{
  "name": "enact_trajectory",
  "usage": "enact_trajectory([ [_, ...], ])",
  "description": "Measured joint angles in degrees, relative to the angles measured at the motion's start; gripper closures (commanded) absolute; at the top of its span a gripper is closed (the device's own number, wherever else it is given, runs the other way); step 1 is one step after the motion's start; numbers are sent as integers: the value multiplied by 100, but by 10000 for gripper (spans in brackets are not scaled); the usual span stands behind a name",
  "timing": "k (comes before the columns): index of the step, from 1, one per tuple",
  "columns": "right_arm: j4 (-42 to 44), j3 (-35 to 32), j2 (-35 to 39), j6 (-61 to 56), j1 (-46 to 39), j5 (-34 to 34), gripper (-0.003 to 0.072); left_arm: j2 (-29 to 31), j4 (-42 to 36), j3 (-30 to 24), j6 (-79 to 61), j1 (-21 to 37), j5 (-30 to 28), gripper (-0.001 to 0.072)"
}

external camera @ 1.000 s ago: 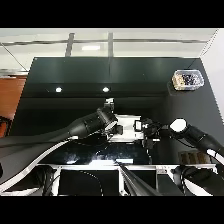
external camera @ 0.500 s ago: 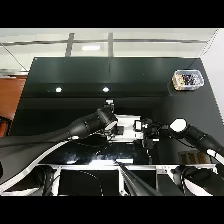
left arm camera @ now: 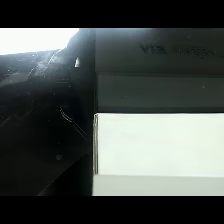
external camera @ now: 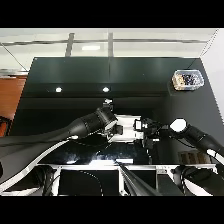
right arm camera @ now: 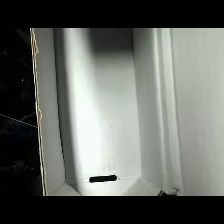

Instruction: Fold the box and place the chain.

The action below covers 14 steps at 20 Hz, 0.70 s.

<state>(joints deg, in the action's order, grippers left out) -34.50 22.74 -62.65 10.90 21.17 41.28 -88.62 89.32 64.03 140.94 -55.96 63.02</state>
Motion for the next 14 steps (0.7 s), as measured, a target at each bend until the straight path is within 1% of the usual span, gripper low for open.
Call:
enact_trajectory([
  [1,0,0,0,0,0,0,152,4,4,2,-2,0,0,679],
  [2,2,0,2,0,0,0,69,7,17,0,-7,0,0,680],
  [8,-39,2,282,-42,-7,131,69,9,57,0,-17,44,11,680],
  [14,-835,4,616,-308,-7,348,70,9,52,0,-109,63,-87,679],
])
